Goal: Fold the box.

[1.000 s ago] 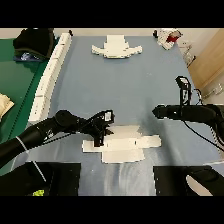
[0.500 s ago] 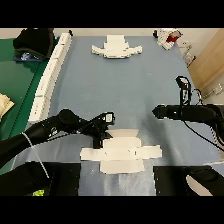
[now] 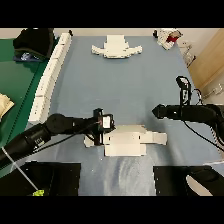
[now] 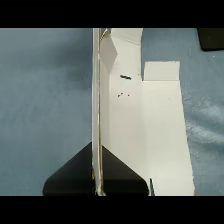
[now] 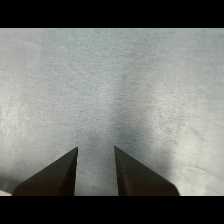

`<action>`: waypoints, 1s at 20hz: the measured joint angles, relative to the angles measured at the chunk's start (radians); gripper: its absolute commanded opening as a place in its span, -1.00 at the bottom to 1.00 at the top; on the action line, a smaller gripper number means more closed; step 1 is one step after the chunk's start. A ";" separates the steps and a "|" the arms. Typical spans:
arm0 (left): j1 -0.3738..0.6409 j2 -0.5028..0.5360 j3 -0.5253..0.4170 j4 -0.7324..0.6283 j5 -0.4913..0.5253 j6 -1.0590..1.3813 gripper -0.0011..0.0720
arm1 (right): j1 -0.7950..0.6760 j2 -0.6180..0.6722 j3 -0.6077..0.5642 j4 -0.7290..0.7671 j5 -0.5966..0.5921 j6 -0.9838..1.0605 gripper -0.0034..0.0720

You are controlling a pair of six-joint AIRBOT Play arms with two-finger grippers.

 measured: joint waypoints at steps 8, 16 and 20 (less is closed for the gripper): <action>-0.253 0.018 -0.135 0.027 0.319 -0.022 -0.94 | 0.000 0.000 0.000 0.006 0.001 0.012 0.07; -0.117 -0.035 -0.089 0.032 0.156 -0.076 -0.95 | 0.000 0.000 0.000 0.009 0.001 0.013 0.07; 0.005 -0.079 -0.018 0.032 -0.023 -0.079 -0.94 | 0.000 0.000 0.000 0.010 0.000 0.013 0.07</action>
